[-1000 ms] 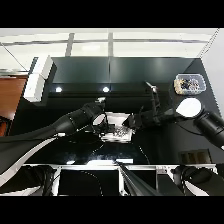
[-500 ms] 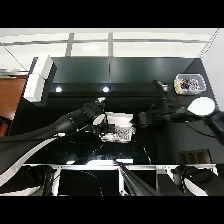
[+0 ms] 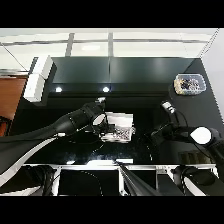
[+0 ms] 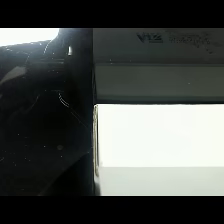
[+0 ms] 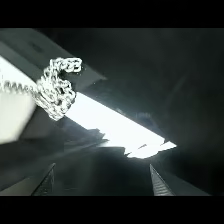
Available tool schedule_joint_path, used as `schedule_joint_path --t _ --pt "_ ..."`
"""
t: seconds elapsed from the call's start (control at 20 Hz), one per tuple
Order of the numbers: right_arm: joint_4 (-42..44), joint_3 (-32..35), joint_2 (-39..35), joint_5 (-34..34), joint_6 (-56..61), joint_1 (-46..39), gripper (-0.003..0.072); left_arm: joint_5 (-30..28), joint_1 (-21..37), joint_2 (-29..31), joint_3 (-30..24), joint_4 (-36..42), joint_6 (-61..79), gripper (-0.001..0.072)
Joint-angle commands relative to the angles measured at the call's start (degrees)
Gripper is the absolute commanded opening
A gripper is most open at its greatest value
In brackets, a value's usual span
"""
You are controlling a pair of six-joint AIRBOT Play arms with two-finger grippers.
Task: Fold the box and place the chain.
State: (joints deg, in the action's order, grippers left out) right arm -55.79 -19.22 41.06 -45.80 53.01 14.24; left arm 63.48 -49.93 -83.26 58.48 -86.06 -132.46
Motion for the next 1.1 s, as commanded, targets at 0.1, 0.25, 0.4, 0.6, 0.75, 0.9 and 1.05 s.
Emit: schedule_joint_path --t 0.1,0.25,0.4,0.6,0.75,0.9,1.05 --pt "13.0 2.0 5.3 10.5 -37.5 4.5 0.072 0.0 0.0 0.0 0.0 0.0 0.0 0.0027" --pt "20.5 -0.1 12.3 7.3 -52.4 4.5 0.072 0.0 0.0 0.0 0.0 0.0 0.0 0.0027" --pt "20.1 -2.3 16.7 7.5 -57.2 4.8 0.072 0.0 0.0 0.0 0.0 0.0 0.0 0.0027" --pt "20.5 -4.1 20.2 9.1 -60.8 7.8 0.072 0.0 0.0 0.0 0.0 0.0 0.0 0.0028" --pt "21.7 -4.2 21.8 12.3 -61.0 9.5 0.072 0.0 0.0 0.0 0.0 0.0 0.0 0.0027" --pt "21.8 -4.2 21.9 13.3 -61.5 9.5 0.072 0.0 0.0 0.0 0.0 0.0 0.0 0.0028" --pt "23.5 -4.2 23.1 13.6 -61.7 9.5 0.0696 0.0 0.0 0.0 0.0 0.0 0.0 0.0027"
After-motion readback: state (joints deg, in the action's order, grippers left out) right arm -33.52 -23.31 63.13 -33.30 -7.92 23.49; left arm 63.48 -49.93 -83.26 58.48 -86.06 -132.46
